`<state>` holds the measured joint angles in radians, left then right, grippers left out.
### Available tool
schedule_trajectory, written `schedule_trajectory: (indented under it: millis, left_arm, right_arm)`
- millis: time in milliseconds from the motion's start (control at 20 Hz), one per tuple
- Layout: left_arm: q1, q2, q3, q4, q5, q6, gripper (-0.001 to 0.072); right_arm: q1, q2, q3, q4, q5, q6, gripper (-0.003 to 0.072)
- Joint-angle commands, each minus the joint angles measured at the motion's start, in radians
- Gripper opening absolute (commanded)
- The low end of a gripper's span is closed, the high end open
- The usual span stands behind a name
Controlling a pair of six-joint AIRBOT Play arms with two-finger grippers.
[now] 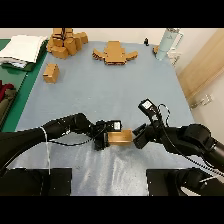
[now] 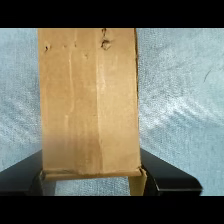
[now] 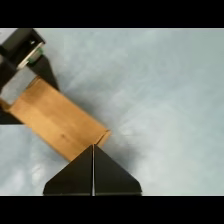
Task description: Fold the box.
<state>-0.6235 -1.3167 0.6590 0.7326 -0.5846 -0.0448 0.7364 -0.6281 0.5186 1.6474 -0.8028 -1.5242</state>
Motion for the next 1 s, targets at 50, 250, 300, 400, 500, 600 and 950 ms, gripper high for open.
schedule_trajectory:
  millis: [50,250,300,400,500,600,950]
  left_arm:
    - [0.0,-0.001,-0.001,0.0,0.0,0.003,0.0479]
    - [0.0,-0.001,-0.001,0.0,0.0,0.003,0.0479]
    - [0.0,-0.001,-0.001,0.0,0.0,0.003,0.0479]
    - [0.0,-0.001,-0.001,0.0,0.0,0.003,0.0479]
    - [0.0,-0.001,-0.001,0.0,0.0,0.003,0.0479]
    - [0.0,-0.001,-0.001,0.0,0.0,0.003,0.0479]
    - [0.0,-0.001,-0.001,0.0,0.0,0.003,0.0479]
  right_arm:
    - [-0.002,-0.048,-0.001,0.165,-0.063,0.025,0.0005]
    - [-0.001,-0.132,-0.001,0.186,-0.083,0.024,0.0005]
    - [-0.001,-0.136,-0.001,0.185,-0.083,0.023,0.0005]
    - [-0.001,-0.137,-0.001,0.173,-0.083,0.023,0.0005]
    - [-0.002,-0.137,-0.001,0.146,-0.08,0.024,0.0005]
    - [-0.002,-0.137,-0.001,0.132,-0.077,0.024,0.0005]
    - [-0.001,-0.137,0.014,0.196,-0.086,0.023,0.0005]
